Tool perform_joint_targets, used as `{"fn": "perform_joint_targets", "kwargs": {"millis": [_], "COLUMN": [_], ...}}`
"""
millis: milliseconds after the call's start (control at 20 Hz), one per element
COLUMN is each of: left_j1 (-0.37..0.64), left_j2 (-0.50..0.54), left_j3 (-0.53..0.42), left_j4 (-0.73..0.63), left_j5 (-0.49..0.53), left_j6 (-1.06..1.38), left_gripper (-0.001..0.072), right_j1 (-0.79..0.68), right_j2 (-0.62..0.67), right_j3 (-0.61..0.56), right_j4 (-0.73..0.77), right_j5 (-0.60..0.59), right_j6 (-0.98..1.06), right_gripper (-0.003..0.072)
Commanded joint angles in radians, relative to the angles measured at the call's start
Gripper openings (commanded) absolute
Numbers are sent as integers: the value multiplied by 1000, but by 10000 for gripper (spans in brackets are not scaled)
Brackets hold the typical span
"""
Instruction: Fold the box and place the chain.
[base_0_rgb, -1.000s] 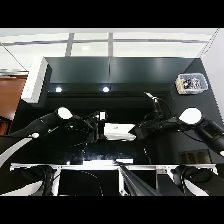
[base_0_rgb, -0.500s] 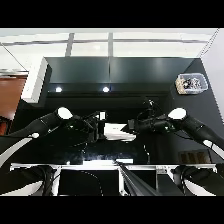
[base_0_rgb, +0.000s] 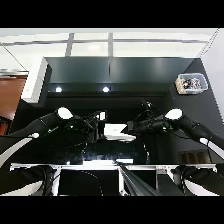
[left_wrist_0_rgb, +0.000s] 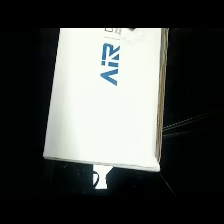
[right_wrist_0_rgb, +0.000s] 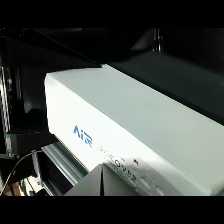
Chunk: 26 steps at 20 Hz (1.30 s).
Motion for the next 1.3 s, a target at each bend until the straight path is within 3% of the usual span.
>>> {"fn": "perform_joint_targets", "kwargs": {"millis": [0,250,500,550,650,850,1000,1250], "left_j1": [0,0,0,0,0,1,-11,-121], "left_j2": [0,0,6,12,34,116,176,170], "left_j3": [0,0,7,13,29,58,64,120], "left_j4": [-1,-2,-27,6,111,316,252,176], "left_j5": [-1,-7,-7,-8,-20,-40,-73,-56], "left_j6": [-1,-2,-8,-9,-26,-195,-223,-245], "left_gripper": [483,485,487,507,720,720,718,707], "right_j1": [1,-5,-156,-219,-357,-623,-733,-812], "right_j2": [-3,37,241,290,371,457,458,458], "right_j3": [0,2,24,35,54,54,54,54], "right_j4": [-15,19,2,-29,-89,-154,-192,-226], "right_j5": [-16,16,163,201,283,398,407,365], "right_j6": [0,-58,-58,-58,-51,-51,-51,-52], "right_gripper": [4,4,4,4,5,5,5,5]}}
